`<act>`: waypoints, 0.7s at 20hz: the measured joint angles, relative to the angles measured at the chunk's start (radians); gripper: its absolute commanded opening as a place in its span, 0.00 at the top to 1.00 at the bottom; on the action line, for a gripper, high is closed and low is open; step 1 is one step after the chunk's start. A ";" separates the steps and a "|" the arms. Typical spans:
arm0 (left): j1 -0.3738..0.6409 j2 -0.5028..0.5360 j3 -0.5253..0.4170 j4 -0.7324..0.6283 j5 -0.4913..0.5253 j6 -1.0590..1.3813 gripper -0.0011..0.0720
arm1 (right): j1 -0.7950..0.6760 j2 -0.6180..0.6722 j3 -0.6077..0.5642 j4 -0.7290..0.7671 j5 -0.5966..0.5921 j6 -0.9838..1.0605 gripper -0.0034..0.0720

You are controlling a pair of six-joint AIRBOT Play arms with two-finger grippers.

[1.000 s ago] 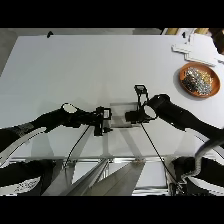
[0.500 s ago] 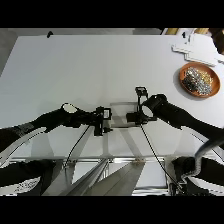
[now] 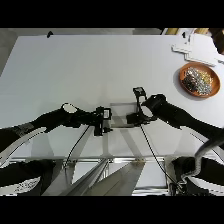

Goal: Fold the box and place the chain.

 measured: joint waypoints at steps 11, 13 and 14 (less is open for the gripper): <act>0.000 0.000 0.000 -0.005 0.002 -0.004 0.97 | 0.000 0.000 0.000 0.003 -0.003 -0.034 0.93; 0.000 0.000 0.000 0.002 0.002 0.004 0.97 | 0.000 0.000 0.000 0.000 -0.003 -0.051 0.59; 0.000 0.000 0.000 0.003 0.000 0.004 0.97 | 0.001 0.003 0.000 0.001 0.002 -0.051 0.50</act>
